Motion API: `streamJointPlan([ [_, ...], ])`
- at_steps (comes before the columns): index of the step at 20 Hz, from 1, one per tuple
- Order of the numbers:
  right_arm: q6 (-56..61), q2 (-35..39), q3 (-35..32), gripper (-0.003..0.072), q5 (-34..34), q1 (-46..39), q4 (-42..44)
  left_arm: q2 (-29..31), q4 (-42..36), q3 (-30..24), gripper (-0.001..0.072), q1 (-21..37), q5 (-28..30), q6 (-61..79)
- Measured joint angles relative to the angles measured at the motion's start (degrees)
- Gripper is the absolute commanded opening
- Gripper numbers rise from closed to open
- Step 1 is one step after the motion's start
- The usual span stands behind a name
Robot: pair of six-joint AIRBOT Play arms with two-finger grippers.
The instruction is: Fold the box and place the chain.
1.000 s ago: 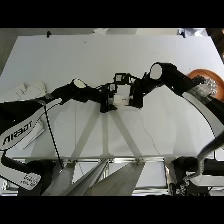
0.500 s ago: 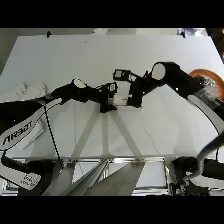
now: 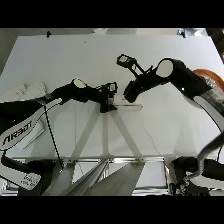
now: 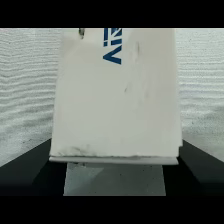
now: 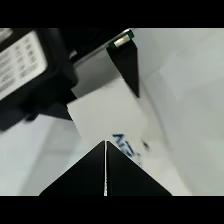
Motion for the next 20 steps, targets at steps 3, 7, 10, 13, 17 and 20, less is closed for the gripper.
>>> streamJointPlan([
  [3,3.1,-4.4,-0.6,0.0011,-0.9,0.0,6.0,0.0,0.0,0.0,0.0217,0.0,0.0,0.0],
  [7,5.0,-8.0,-1.0,0.0012,-1.4,0.0,9.3,0.0,0.0,0.0,0.0217,0.0,0.0,0.0],
  [10,5.7,-8.9,-1.1,0.0012,-1.2,0.0,9.4,0.0,0.0,0.0,0.0217,0.0,0.0,0.0],
  [13,5.8,-9.0,-1.2,0.0012,-0.7,0.0,8.7,0.0,0.0,0.0,0.0218,0.0,0.0,0.0],
  [17,5.5,-6.1,-1.3,0.0012,-0.6,-0.7,6.6,0.0,0.0,0.0,0.0217,0.0,0.1,0.0],
  [20,5.4,-1.8,-1.3,0.0012,-1.3,-3.1,5.5,0.0,0.0,0.0,0.0217,0.0,0.1,0.0],
])
